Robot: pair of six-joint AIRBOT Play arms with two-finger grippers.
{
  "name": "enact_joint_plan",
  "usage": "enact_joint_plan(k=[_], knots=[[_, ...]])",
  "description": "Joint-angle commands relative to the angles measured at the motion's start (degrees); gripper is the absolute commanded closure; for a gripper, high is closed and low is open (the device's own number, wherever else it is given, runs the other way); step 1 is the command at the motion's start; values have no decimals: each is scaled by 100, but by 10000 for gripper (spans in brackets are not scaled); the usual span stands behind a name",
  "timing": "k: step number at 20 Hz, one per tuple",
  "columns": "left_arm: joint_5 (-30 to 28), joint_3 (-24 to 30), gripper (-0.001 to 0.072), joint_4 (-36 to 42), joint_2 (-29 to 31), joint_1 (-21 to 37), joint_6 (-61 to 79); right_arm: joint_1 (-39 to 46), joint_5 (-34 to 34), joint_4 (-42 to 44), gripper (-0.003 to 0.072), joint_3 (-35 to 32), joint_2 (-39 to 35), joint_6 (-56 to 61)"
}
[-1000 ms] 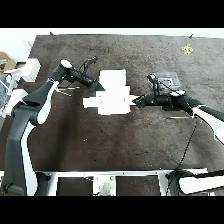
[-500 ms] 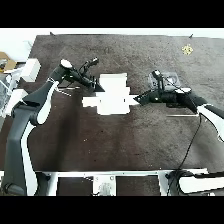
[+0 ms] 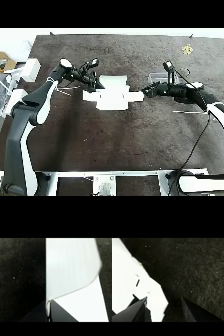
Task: Fold the box and place the chain.
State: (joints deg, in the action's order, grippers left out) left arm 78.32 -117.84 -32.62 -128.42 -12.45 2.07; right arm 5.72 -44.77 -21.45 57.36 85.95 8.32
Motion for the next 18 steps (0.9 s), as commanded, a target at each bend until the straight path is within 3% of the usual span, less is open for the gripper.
enact_joint_plan(k=[1,5,11,15,16,18], knots=[[-136,149,698,-160,-4,7,151,17,-31,2,199,13,-9,-131],[-229,433,698,-192,-4,7,155,17,-144,4,200,13,-9,-380],[-269,435,697,-308,-4,7,144,17,-234,2,198,13,-9,-761],[-282,433,697,-291,-2,7,142,17,-754,7,193,13,-9,-1703],[-282,435,697,-291,-4,7,142,4,-957,24,42,13,-9,-2057],[-286,435,697,-291,-2,7,142,-151,-1104,-11,1,11,-9,-2603]])
